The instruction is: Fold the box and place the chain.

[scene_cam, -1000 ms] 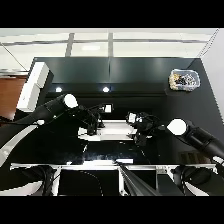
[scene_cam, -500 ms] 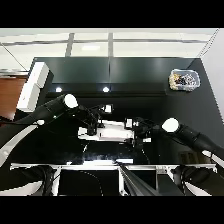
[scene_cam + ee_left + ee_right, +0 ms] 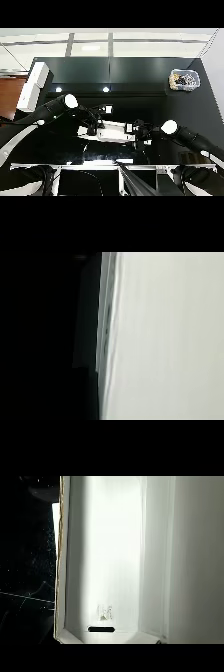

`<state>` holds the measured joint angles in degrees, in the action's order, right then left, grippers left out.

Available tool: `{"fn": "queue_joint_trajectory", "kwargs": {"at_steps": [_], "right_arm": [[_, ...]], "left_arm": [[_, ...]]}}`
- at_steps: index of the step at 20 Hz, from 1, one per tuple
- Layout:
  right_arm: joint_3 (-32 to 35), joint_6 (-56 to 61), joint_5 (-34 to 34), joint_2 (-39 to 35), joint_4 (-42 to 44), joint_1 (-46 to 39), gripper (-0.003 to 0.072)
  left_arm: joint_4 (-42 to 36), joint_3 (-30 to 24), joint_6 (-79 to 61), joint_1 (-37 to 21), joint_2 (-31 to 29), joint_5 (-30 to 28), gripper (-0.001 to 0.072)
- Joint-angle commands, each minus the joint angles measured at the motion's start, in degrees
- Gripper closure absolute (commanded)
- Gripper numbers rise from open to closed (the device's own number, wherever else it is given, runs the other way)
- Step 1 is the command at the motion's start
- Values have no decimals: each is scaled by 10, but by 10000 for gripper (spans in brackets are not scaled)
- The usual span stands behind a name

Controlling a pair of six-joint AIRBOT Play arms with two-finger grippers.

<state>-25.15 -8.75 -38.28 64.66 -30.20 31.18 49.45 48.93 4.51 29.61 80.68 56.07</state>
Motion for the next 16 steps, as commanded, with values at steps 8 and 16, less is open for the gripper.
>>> {"fn": "queue_joint_trajectory", "kwargs": {"at_steps": [8,16], "right_arm": [[3,-9,24,14,-1,16,103],[3,-9,30,15,1,17,103]], "left_arm": [[0,1,0,-1,0,-1,680],[0,1,0,-1,0,-1,680]]}}
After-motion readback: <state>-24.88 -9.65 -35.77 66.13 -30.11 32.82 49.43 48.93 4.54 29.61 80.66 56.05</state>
